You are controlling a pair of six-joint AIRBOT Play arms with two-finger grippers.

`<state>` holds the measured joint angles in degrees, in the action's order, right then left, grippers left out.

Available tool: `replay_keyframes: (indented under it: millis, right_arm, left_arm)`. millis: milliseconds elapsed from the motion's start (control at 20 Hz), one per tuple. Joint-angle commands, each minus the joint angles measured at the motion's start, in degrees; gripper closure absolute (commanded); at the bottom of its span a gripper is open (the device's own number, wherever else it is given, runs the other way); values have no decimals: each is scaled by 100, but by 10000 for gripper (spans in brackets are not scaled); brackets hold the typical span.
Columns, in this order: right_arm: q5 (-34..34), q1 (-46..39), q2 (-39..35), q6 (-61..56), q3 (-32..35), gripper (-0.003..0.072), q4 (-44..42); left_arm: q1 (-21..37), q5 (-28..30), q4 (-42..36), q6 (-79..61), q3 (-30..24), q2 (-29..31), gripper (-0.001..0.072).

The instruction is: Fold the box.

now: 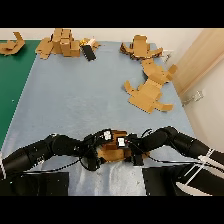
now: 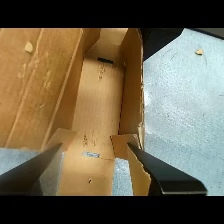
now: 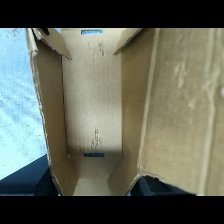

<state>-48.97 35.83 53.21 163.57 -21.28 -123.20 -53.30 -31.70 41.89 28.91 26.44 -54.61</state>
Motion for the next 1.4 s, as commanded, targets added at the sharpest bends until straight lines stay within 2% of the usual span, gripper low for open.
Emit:
replay_keyframes:
  millis: [0, 100, 150, 200, 250, 450, 550, 650, 850, 1000, 1050, 1150, 1250, 1350]
  right_arm:
    - [-2, 0, -2, 0, -7, 238, -2]
    - [-2, 0, -2, 0, -7, 238, -2]
    - [-2, 0, -2, 0, -7, 238, -2]
    - [0, 0, -2, 0, -7, 238, -2]
    - [-2, 0, -2, 0, -7, 238, -2]
    - [0, 0, -2, -2, -7, 238, -2]
    - [0, 0, -2, -2, -7, 238, -2]
    - [0, 0, -2, -2, -7, 238, -2]
    - [0, 0, 0, -2, -7, 238, 0]
    - [2, 0, 0, -2, -7, 238, 0]
    - [2, -2, 0, -2, -7, 238, 0]
    - [0, 0, -2, -2, -7, 238, -2]
    - [0, -2, -2, -2, -7, 238, 0]
    - [0, 0, -2, -2, -7, 238, 0]
  left_arm:
    - [4, 4, 7, 0, 4, -4, 48]
    - [4, -13, 7, 4, 4, -4, 49]
    - [4, -42, 7, 24, 4, -4, 189]
    - [4, -133, 9, 26, 4, -4, 521]
    - [4, -210, 26, -13, 4, -4, 694]
    - [9, -262, 33, 262, 4, 35, 695]
    - [17, -278, 227, 748, 31, 267, 695]
    - [17, -455, 1189, 2184, 72, 715, 695]
    - [17, -1606, 3646, 5777, 262, 2114, 695]
    - [81, -2337, 4876, 9232, 302, 3163, 695]
    - [188, -2785, 4990, 10109, 208, 3370, 695]
    - [409, -3298, 4717, 10509, -136, 3539, 695]
    - [555, -3001, 4249, 10504, -586, 3526, 694]
    - [588, -2277, 3871, 10507, -1047, 3412, 695]
